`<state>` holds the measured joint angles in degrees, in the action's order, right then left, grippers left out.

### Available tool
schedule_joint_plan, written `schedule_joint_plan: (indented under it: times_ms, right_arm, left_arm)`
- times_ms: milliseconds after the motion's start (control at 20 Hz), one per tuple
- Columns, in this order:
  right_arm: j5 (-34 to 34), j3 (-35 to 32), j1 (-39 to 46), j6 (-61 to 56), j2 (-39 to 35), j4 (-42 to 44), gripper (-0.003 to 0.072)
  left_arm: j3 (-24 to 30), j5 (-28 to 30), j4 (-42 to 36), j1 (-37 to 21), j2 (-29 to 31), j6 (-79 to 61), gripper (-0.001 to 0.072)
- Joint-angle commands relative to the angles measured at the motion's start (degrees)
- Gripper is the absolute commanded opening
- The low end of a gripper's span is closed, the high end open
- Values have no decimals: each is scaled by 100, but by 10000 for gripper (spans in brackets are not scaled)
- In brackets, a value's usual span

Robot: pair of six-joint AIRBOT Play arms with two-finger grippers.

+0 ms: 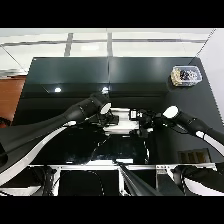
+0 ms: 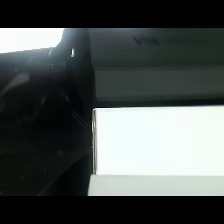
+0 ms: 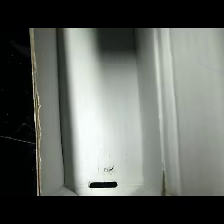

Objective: Fold the box and place the chain.

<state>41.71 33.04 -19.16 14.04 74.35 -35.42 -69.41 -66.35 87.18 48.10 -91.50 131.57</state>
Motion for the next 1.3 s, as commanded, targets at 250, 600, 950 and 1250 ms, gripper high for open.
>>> schedule_joint_plan:
  times_ms: [250, 600, 950, 1250]
  right_arm:
    - [2, 4, 0, 0, -4, 2, 108]
    - [-107, 4, 2, -76, -4, -28, 551]
    - [330, 17, 59, -597, -767, -1370, 697]
    - [328, 17, 44, -306, -876, -557, 353]
  left_arm:
    - [-42, -35, -35, 42, -33, 247, 444]
    - [-42, -22, 39, 11, -33, 284, 22]
    - [-42, -24, 39, 11, -33, 282, 26]
    - [-42, -26, -63, 11, -33, 282, 26]
